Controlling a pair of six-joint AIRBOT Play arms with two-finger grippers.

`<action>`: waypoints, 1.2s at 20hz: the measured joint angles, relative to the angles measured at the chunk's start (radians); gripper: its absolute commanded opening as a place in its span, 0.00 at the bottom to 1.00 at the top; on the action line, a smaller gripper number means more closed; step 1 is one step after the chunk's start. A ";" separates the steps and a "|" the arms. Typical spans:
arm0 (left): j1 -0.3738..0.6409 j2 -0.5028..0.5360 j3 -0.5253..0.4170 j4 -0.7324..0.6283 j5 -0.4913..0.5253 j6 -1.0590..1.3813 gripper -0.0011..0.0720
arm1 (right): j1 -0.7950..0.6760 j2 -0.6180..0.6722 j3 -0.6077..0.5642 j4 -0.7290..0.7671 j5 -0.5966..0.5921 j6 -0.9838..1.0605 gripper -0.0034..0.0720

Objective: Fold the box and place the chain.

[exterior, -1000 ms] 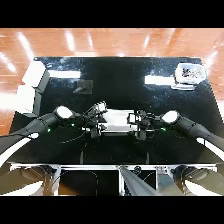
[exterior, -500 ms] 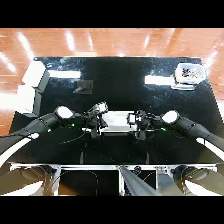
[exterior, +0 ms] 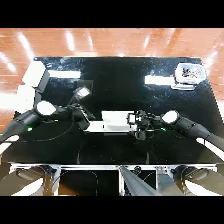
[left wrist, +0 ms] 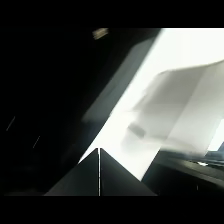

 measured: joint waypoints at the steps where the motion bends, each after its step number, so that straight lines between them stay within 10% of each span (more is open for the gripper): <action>1: 0.026 0.023 0.000 0.056 -0.040 -0.095 0.05 | 0.000 0.000 0.000 0.000 0.000 0.000 0.87; 10: 0.188 0.060 0.000 0.575 -0.254 -0.826 0.05 | 0.000 0.000 0.000 0.000 0.000 0.000 0.87; 24: 0.278 -0.180 0.000 0.136 -0.311 -0.731 0.05 | 0.000 0.000 0.000 0.001 -0.001 0.000 0.87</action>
